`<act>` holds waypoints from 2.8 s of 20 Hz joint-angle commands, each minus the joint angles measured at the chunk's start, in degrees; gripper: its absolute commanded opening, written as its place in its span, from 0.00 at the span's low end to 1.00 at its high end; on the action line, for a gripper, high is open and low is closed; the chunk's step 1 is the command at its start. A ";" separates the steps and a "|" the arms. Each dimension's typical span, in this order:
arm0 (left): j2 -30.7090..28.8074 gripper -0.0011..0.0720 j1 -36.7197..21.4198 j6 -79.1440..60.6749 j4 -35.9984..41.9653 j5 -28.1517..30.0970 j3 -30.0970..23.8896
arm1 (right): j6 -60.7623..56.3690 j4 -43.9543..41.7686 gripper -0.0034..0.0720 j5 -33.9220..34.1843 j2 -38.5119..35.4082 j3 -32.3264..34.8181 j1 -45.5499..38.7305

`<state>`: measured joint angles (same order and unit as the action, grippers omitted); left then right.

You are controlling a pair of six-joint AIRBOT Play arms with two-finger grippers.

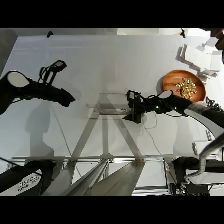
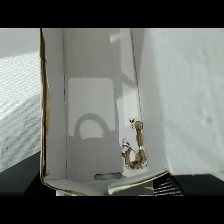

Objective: Fold the box and place the chain.

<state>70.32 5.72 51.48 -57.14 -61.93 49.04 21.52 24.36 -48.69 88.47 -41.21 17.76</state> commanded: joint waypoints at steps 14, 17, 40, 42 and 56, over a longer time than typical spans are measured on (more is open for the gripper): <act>10.84 0.02 11.89 14.60 -1.57 2.25 -0.02 | 0.00 -0.02 0.74 -0.02 -0.02 -0.04 0.02; 10.84 0.02 11.89 14.36 1.18 1.62 -0.02 | 0.00 -0.02 0.74 -0.02 -0.02 -0.04 0.02; 7.37 0.23 11.80 14.49 12.66 3.43 -0.02 | 0.00 -0.02 0.74 0.00 -0.02 -0.04 0.02; 7.39 0.24 11.91 14.49 12.70 3.65 -0.02 | 0.00 -0.02 0.74 -0.02 -0.02 -0.02 0.02; 7.48 0.62 19.91 14.58 11.23 12.24 -0.02 | 0.00 -0.02 0.74 0.00 -0.02 -0.02 0.02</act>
<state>77.84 23.90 65.98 -45.84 -52.25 49.04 21.52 24.36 -48.69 88.47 -41.21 17.76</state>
